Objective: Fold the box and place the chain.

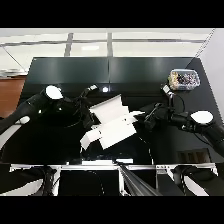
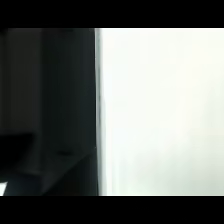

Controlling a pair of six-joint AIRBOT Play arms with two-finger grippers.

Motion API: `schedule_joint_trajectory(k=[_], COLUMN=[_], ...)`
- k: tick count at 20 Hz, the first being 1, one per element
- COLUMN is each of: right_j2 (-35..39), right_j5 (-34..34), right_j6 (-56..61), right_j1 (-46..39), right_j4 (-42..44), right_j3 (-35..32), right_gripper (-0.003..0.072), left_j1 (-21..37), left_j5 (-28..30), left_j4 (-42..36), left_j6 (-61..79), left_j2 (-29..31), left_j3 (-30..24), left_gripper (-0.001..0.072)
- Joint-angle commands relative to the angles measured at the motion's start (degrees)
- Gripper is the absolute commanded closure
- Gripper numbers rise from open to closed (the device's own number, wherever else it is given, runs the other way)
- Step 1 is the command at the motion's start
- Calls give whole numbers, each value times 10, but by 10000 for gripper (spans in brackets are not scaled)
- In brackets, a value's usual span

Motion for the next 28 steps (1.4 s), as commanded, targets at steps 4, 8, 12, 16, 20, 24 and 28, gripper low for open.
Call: schedule_joint_trajectory(k=[4, 8, 12, 16, 20, 24, 28], right_j2=[0, 0, -6, -29, -46, -47, -47], right_j5=[42, 41, 66, 62, 66, 68, 47], right_j6=[-70, -69, -69, -69, -71, -84, -93], right_j1=[-13, -3, 30, 76, 100, 128, 157], right_j4=[-62, -96, -174, -190, -271, -279, -279], right_j3=[27, 31, 27, 11, 8, -4, -35], right_gripper=[125, 126, 125, -5, -6, -6, -5], left_j1=[-40, -47, -69, -76, -76, -76, -76], left_j5=[94, 137, 125, 134, 134, 134, 134], left_j4=[31, 54, 57, 57, 57, 52, 52], left_j6=[260, 278, 279, 279, 279, 278, 278], left_j2=[32, 3, -34, -64, -67, -67, -67], left_j3=[-26, -25, -25, -25, -25, -25, -25], left_gripper=[680, 678, 678, 678, 678, 678, 678])
